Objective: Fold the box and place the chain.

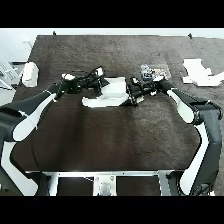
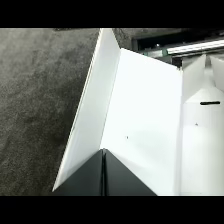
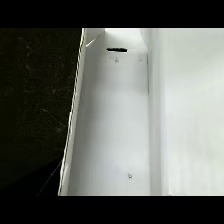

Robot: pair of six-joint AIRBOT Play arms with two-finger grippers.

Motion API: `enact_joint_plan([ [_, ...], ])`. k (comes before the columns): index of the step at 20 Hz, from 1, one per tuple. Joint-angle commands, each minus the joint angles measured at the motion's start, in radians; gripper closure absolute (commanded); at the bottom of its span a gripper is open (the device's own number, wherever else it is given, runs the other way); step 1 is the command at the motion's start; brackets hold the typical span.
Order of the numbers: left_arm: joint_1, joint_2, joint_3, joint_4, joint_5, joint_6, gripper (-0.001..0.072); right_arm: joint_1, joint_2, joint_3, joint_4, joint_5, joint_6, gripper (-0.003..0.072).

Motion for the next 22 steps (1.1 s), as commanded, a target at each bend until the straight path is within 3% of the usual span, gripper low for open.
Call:
enact_joint_plan([
  [1,0.001,-0.028,0.004,0.004,0.001,-0.019,0.0692,0.000,0.000,0.000,0.000,0.001,-0.002,0.0181],
  [6,0.000,-0.058,0.004,0.103,-0.040,-0.086,0.0692,0.000,0.000,0.000,0.000,0.001,-0.001,0.0181],
  [15,0.001,-0.049,0.033,0.107,-0.051,-0.082,0.0691,0.000,0.000,0.000,0.000,0.001,-0.001,0.0181],
  [20,0.003,-0.041,0.153,0.108,-0.212,-0.083,0.0692,0.000,0.000,0.000,0.000,0.001,-0.001,0.0181],
  [22,0.019,0.005,0.158,0.124,-0.226,-0.084,0.0693,0.000,0.000,0.000,0.000,0.001,-0.002,0.0181],
])
